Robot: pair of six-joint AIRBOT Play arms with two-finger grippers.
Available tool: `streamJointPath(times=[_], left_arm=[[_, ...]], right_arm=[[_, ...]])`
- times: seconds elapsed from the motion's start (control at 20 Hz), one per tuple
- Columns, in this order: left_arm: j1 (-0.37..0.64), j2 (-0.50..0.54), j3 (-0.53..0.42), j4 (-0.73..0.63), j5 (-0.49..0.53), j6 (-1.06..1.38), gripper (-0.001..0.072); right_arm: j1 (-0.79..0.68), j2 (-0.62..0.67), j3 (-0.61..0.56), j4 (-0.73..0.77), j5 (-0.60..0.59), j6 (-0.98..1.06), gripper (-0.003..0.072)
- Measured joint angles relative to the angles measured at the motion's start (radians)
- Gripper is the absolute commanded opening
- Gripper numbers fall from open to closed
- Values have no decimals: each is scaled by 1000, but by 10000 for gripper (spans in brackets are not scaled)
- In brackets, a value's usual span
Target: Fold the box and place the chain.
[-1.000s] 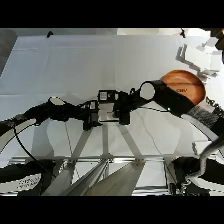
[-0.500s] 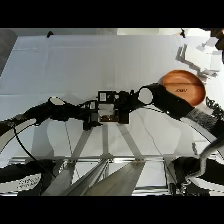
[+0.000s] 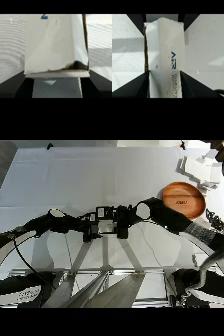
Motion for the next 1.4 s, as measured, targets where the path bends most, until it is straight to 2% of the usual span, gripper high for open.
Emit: streamJointPath(times=[0.25, 0.3, 0.35, 0.45, 0.5, 0.55, 0.85, 1.05, 1.1, 1.15, 1.25, 1.4], left_arm=[[0, 0, 0, 0, 0, 0, 314], [0, 0, 0, 0, 0, 0, 314], [0, 0, 0, 0, 0, 0, 314], [0, 0, 0, 0, 0, -2, 314], [0, 0, 0, 0, 0, -3, 314], [0, 0, 0, -1, 0, -3, 314], [0, 0, 0, 1, -1, 1, 314], [0, 0, 0, 0, -1, 1, 314], [0, 0, 0, 0, -1, 0, 314], [0, 0, 0, 0, -1, 0, 314], [0, 0, 0, 0, -1, 0, 314], [0, 0, 0, 0, -1, 0, 314]], right_arm=[[0, 0, -28, -33, -25, 0, 388], [0, 1, -36, -36, -32, 1, 338], [0, 2, -43, -42, -39, 1, 336], [0, 2, -51, -48, -45, 2, 369], [0, 2, -54, -50, -46, 3, 483], [0, 1, -56, -50, -45, 3, 549], [0, 29, -63, -60, -4, 6, 548], [1, 98, -63, -51, 15, 100, 520], [0, 115, -63, -43, 7, 146, 497], [1, 128, -63, -25, -9, 198, 352], [1, 143, -67, 23, -51, 298, 6], [0, 153, -91, 113, -156, 391, 8]])
